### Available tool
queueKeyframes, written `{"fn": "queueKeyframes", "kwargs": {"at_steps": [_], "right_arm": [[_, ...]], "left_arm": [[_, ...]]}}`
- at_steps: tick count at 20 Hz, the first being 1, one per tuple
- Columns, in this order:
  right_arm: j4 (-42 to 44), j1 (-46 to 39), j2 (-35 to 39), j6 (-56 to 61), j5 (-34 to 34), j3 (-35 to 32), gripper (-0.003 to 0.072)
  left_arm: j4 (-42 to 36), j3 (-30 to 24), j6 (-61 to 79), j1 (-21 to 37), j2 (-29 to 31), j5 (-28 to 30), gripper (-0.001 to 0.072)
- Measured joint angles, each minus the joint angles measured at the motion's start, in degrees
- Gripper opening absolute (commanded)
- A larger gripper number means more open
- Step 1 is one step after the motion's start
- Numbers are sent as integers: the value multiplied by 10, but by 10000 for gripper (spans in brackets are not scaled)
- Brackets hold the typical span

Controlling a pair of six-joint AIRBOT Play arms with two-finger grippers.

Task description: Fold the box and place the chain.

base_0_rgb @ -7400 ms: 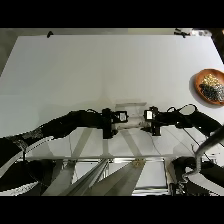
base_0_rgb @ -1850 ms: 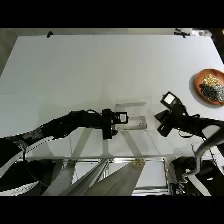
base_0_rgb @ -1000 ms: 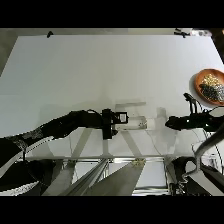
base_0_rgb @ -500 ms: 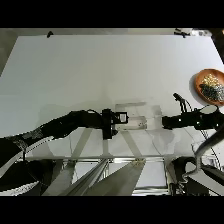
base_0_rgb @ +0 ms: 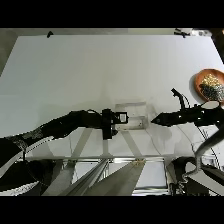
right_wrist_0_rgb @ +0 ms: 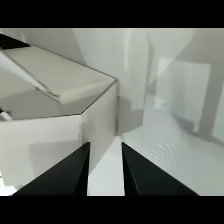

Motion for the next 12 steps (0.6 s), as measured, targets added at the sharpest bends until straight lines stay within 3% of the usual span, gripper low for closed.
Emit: {"fn": "queueKeyframes", "kwargs": {"at_steps": [4,8,9,12], "right_arm": [[15,2,0,9,32,19,449],[10,35,0,15,35,25,491],[1,47,0,20,28,25,553],[-17,78,0,42,6,26,555]], "left_arm": [[0,0,0,0,0,0,274],[0,0,0,0,0,0,274],[0,0,0,0,0,0,274],[0,0,0,0,0,0,274]]}}
